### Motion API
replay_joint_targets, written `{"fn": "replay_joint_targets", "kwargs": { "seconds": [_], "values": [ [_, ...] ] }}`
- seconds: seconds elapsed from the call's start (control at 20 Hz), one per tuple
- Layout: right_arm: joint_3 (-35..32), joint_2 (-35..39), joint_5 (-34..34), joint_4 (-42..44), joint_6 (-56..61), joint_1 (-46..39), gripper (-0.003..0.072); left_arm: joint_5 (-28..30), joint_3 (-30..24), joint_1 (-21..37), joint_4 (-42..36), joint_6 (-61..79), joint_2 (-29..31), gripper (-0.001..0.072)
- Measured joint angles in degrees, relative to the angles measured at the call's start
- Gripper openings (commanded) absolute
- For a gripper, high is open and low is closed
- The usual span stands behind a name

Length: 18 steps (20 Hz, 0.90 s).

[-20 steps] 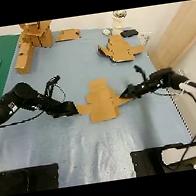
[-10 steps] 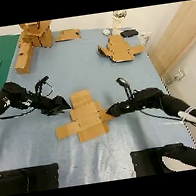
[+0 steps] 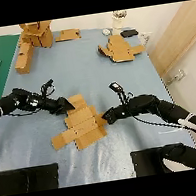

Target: Fold the box.

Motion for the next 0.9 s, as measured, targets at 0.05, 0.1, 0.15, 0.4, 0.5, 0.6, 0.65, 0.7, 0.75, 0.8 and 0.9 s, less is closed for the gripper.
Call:
{"fn": "replay_joint_targets", "kwargs": {
  "seconds": [0.05, 0.1, 0.15, 0.4, 0.5, 0.6, 0.65, 0.7, 0.75, 0.8, 0.9],
  "values": [
    [0.00, 0.04, 0.15, -0.15, 0.13, 0.11, 0.0002, -0.70, 0.00, -0.11, -1.33, 1.75, -0.44, 0.0364],
    [-0.02, 0.04, 0.37, -0.39, 0.20, 0.22, 0.0002, -1.66, 0.00, -0.26, -2.34, 3.43, -0.81, 0.0364],
    [0.00, 0.07, 0.52, -0.68, 0.37, 0.26, 0.0002, -2.73, 0.00, -0.35, -3.04, 4.72, -1.01, 0.0364],
    [-0.02, 0.11, 1.03, -1.38, 1.01, 0.35, 0.0002, -6.54, 0.00, -0.61, -4.31, 8.09, -1.60, 0.0177],
    [-0.02, 0.11, 1.27, -1.55, 1.27, 0.35, 0.0002, -7.10, 0.00, -0.61, -4.61, 8.92, -1.66, 0.0120],
    [-0.02, 0.09, 1.31, -1.62, 1.55, 0.35, 0.0004, -7.45, 0.00, -0.68, -4.83, 9.88, -1.66, 0.0014],
    [-0.02, 0.11, 1.31, -1.66, 1.68, 0.35, 0.0008, -7.50, 0.00, -0.92, -4.87, 10.54, -1.66, 0.0014],
    [-0.02, 0.11, 1.31, -1.75, 1.95, 0.35, 0.0080, -7.63, 0.02, -1.16, -5.03, 11.30, -1.66, 0.0014],
    [-0.02, 0.11, 1.51, -1.75, 2.29, 0.35, 0.0313, -7.74, 0.02, -1.46, -5.05, 12.28, -1.66, 0.0013],
    [-0.02, 0.11, 1.92, -1.64, 2.73, 0.33, 0.0429, -7.78, 0.02, -1.81, -4.94, 13.62, -1.66, 0.0013],
    [0.44, 0.11, 2.38, -2.08, 3.52, 0.26, 0.0428, -7.93, 0.42, -2.43, -5.49, 16.63, -1.66, 0.0012]
  ]
}}
